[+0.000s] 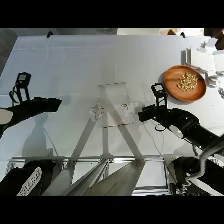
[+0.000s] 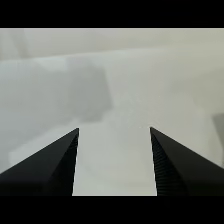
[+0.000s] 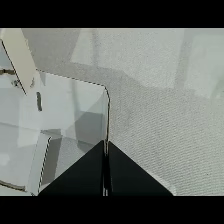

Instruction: Fold the box and place the chain.

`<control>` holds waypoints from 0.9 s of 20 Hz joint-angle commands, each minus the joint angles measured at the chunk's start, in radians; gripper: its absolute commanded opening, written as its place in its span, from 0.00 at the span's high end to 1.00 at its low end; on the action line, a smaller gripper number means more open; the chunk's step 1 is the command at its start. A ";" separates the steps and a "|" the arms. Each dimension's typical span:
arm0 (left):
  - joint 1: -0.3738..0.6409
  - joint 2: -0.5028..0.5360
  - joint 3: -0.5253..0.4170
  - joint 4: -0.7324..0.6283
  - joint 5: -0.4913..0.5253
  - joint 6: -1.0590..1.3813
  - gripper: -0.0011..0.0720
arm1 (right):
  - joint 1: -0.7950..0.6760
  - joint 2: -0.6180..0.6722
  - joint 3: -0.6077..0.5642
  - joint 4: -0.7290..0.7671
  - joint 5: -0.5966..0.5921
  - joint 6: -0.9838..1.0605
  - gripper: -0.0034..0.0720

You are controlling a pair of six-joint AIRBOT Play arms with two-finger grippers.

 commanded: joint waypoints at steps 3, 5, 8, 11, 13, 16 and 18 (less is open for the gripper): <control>-0.175 -0.272 0.254 0.005 -0.214 0.093 0.24 | 0.000 0.000 0.000 0.000 0.000 0.000 0.94; -0.219 -0.436 0.394 -0.001 -0.304 0.150 0.07 | 0.000 0.000 0.000 0.000 0.000 0.000 0.94; -0.233 -0.651 0.604 -0.026 -0.438 0.192 0.02 | 0.000 0.000 0.000 0.000 0.000 0.000 0.94; -0.235 -0.777 0.755 -0.087 -0.559 0.256 0.02 | 0.000 0.000 0.000 0.000 0.000 0.000 0.94; -0.237 -0.804 0.784 -0.187 -0.563 0.339 0.02 | 0.000 0.000 0.000 0.000 0.000 0.000 0.94; -0.261 -0.819 0.784 -0.300 -0.540 0.474 0.02 | 0.000 0.000 0.000 0.000 0.000 0.000 0.94; -0.294 -0.831 0.784 -0.308 -0.509 0.502 0.02 | 0.000 0.000 0.000 0.000 0.000 0.000 0.94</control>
